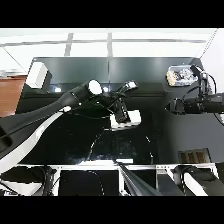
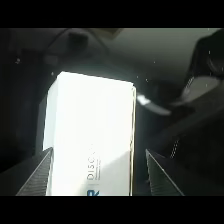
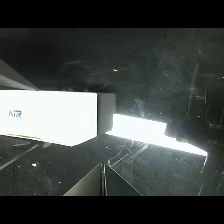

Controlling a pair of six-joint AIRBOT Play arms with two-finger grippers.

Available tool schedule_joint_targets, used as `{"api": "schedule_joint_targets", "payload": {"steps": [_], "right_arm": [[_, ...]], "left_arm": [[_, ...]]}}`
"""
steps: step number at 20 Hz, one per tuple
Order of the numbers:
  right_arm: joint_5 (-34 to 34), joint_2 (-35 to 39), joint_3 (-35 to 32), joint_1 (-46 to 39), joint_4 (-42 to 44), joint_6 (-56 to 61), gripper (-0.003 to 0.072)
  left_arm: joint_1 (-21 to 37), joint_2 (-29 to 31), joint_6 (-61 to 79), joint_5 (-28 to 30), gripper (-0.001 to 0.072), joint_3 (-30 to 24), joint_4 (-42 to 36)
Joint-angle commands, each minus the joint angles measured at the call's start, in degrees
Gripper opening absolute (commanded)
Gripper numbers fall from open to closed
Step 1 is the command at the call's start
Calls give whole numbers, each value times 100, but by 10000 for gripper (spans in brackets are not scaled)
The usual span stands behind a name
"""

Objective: Fold the box and place the chain.

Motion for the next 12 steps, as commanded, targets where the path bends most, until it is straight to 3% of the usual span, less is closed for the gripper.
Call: {"api": "schedule_joint_targets", "payload": {"steps": [1, 12], "right_arm": [[2, 4, -4, -2, 2, 0, 16], [0, 4, -4, -2, 2, 2, 17]], "left_arm": [[-219, -4, -238, -33, 716, 120, 846], [-616, -59, -813, -13, 715, 188, 2044]]}}
